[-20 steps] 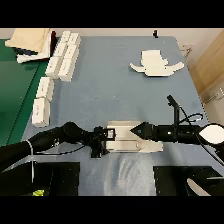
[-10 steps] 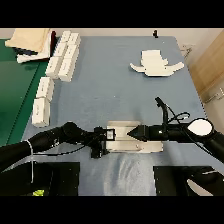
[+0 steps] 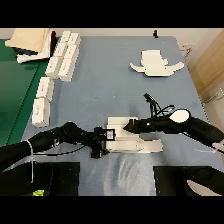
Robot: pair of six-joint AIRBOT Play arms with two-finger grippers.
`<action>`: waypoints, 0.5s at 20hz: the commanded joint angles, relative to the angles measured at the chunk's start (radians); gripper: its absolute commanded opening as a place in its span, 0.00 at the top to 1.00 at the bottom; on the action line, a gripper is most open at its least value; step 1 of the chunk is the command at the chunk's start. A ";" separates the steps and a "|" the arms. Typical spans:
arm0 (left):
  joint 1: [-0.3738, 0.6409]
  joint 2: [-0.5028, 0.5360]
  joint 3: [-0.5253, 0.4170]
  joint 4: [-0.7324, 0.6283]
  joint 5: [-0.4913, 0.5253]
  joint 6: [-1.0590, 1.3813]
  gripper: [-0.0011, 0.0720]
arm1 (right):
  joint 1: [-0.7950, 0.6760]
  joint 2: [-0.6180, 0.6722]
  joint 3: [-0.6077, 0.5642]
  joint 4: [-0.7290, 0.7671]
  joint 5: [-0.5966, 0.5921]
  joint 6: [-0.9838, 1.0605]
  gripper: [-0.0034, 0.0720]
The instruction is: Fold the box.
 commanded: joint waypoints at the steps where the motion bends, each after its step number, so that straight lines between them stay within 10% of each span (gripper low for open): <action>1: 0.000 0.000 0.000 0.000 0.000 0.000 0.34 | 0.002 -0.090 0.008 -0.014 0.000 -0.050 0.95; 10: 0.000 0.000 0.001 0.000 0.000 0.000 0.34 | 0.002 -0.094 0.008 -0.018 0.012 -0.130 0.95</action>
